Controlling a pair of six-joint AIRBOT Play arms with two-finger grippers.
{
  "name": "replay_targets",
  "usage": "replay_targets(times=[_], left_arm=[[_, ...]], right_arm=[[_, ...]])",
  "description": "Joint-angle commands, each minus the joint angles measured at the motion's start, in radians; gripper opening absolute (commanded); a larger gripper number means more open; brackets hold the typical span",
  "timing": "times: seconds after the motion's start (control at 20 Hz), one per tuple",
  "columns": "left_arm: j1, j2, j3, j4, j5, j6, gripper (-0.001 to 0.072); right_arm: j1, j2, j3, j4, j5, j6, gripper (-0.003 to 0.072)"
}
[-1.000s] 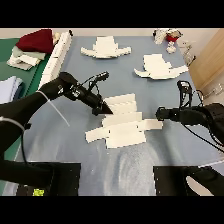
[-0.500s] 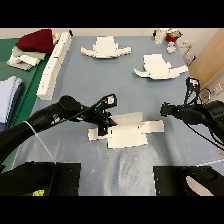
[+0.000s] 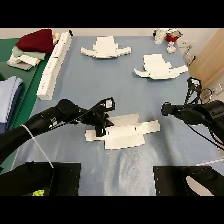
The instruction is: Fold the box.
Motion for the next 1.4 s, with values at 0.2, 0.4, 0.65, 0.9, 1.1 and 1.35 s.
replay_targets(times=[0.2,0.4,0.65,0.9,1.1,1.35], left_arm=[[0.102,-0.083,0.099,0.043,-0.227,-0.023,0.0011],[0.103,-0.154,0.113,0.043,-0.227,-0.023,0.0012],[0.103,-0.167,0.111,0.043,-0.215,-0.023,0.0013],[0.102,-0.167,0.110,0.063,-0.236,-0.035,0.0013],[0.102,-0.167,0.110,0.080,-0.278,-0.035,0.0013],[0.102,-0.167,0.110,0.080,-0.287,-0.035,0.0013]], right_arm=[[0.000,-0.002,0.000,0.017,0.000,0.008,0.0633],[0.000,-0.002,0.000,0.031,0.000,0.009,0.0633],[0.000,-0.002,0.000,0.042,0.000,0.009,0.0633],[0.000,-0.002,0.000,0.058,-0.001,0.008,0.0633],[0.000,-0.002,0.000,0.076,-0.008,0.008,0.0633],[0.001,-0.001,0.000,0.136,-0.028,0.006,0.0509]])
